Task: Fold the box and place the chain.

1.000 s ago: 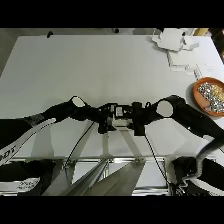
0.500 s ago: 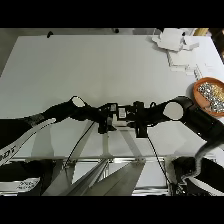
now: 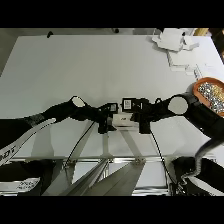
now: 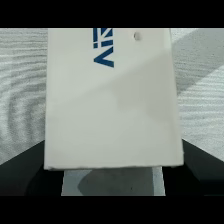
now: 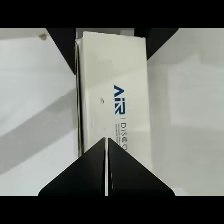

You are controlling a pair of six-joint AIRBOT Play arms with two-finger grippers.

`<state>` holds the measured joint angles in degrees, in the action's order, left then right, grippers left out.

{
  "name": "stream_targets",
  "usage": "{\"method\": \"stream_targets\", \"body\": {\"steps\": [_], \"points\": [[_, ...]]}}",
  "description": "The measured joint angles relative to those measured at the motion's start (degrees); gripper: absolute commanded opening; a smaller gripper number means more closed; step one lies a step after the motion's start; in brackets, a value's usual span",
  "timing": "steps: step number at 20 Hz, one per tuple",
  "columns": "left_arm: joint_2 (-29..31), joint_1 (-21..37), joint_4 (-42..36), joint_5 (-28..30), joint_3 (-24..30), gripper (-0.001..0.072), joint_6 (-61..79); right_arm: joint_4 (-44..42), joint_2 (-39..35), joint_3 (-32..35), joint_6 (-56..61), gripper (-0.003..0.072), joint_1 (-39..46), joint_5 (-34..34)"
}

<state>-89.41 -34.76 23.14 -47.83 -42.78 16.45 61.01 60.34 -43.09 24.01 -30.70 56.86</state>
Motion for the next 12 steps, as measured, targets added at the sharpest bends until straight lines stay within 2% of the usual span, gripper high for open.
{"method": "stream_targets", "body": {"steps": [12], "points": [[0.0,0.0,0.0,0.0,0.0,0.0373,0.02,-0.94,2.64,0.04,0.17,0.0019,0.26,1.9]]}}
